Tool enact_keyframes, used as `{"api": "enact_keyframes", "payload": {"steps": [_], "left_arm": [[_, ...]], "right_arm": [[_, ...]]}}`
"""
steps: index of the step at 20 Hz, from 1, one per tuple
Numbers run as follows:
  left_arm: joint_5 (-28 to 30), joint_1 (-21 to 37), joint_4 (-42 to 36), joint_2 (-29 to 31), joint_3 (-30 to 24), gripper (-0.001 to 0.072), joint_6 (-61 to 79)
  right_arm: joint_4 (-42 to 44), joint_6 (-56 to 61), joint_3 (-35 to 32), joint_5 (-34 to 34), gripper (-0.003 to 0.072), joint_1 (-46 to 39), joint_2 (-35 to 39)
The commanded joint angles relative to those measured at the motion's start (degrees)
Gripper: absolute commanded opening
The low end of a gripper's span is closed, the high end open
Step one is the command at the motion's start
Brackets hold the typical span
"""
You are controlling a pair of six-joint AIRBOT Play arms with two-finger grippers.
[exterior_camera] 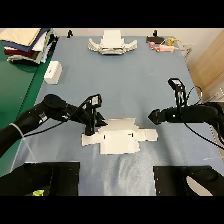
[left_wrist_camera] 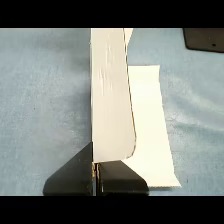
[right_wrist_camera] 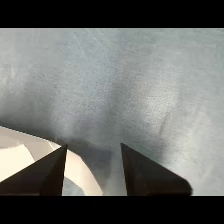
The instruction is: Fold the box.
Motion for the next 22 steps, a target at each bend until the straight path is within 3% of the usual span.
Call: {"api": "enact_keyframes", "payload": {"steps": [1,8,22], "left_arm": [[5.90,-4.04,-1.86,4.57,-4.76,0.0009,1.75],[12.26,-8.11,-4.57,4.55,-7.78,0.0012,2.82],[10.21,-8.17,-4.11,5.86,-9.99,0.0012,0.68]], "right_arm": [[0.11,0.59,0.15,1.05,0.0533,-0.04,0.04],[1.33,0.59,0.15,0.98,0.0533,-0.02,0.04],[1.79,0.57,0.15,0.87,0.0532,-0.02,0.04]]}}
